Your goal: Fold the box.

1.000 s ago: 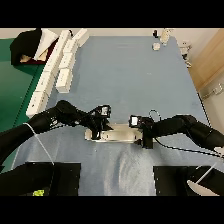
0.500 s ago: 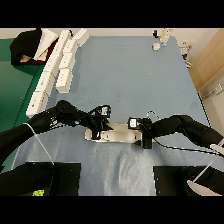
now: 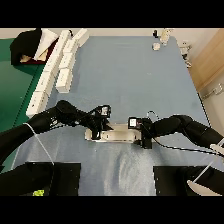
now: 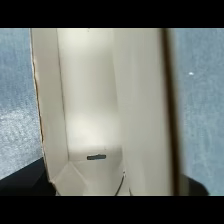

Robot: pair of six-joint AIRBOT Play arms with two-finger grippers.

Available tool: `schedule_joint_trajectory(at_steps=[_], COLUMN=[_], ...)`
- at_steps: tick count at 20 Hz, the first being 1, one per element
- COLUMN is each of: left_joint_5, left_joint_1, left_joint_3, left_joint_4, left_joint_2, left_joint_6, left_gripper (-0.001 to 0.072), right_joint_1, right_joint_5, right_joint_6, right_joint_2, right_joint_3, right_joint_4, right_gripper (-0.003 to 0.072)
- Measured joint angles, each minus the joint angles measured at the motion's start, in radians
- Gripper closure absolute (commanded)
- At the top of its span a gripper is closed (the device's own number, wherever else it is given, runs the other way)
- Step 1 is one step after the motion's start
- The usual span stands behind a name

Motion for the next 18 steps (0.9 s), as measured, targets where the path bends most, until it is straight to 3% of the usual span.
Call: schedule_joint_trajectory(at_steps=[4,11,14,18], left_joint_5=[0.000,0.000,0.000,0.000], left_joint_1=[0.000,0.000,0.000,0.000], left_joint_3=[0.000,0.000,0.000,0.000], left_joint_4=[0.000,0.000,0.000,0.000], left_joint_2=[0.000,0.000,0.000,0.000], left_joint_6=[0.000,0.000,0.000,0.000], left_gripper=[0.0696,0.0696,0.0696,0.0696], right_joint_1=[0.000,0.000,0.000,0.000], right_joint_5=[-0.001,-0.001,0.001,0.001], right_joint_6=[0.000,0.000,0.000,0.000], right_joint_2=[0.000,0.001,0.000,0.000], right_joint_3=[-0.002,-0.013,-0.013,-0.013], right_joint_4=[0.003,0.004,0.004,0.004], right_gripper=[0.0007,0.0012,0.0140,0.0147])
